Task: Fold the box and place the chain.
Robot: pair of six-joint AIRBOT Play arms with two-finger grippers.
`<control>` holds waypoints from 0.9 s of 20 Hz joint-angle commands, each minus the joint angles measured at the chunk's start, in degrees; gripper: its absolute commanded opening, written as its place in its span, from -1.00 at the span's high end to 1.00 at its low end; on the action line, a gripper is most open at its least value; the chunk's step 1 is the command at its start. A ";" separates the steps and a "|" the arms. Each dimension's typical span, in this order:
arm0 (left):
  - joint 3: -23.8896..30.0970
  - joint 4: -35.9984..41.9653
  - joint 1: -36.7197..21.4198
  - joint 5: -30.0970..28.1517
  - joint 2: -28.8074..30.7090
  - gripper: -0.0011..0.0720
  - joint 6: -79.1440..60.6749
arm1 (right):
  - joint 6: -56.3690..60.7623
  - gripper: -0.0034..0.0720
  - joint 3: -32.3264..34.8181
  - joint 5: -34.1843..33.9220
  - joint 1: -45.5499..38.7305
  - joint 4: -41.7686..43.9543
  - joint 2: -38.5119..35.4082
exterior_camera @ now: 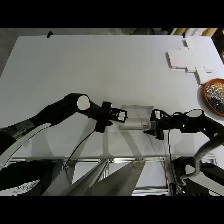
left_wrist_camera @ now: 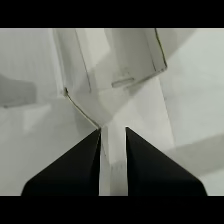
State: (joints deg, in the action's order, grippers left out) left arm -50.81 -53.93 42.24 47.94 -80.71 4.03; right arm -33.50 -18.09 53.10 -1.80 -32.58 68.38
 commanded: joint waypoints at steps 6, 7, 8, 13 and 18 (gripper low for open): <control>0.20 4.04 3.02 -3.63 -2.64 0.40 -1.49 | 0.02 -0.18 -0.04 0.02 -0.04 0.02 -0.04; 0.20 4.48 3.23 -3.98 -2.64 0.41 -1.49 | 0.02 -0.18 -0.04 0.00 -0.04 0.00 -0.04; 0.20 4.63 3.34 -4.76 -2.67 0.42 -1.49 | 0.02 -0.18 -0.04 0.02 -0.04 0.00 -0.04; 0.17 6.49 3.58 -8.66 -3.48 0.43 -1.51 | 0.02 -0.18 -0.04 0.02 -0.04 0.00 -0.04; 0.13 12.52 5.33 -8.76 -4.50 0.61 -6.88 | 0.02 -0.18 -0.04 0.02 -0.04 0.00 -0.04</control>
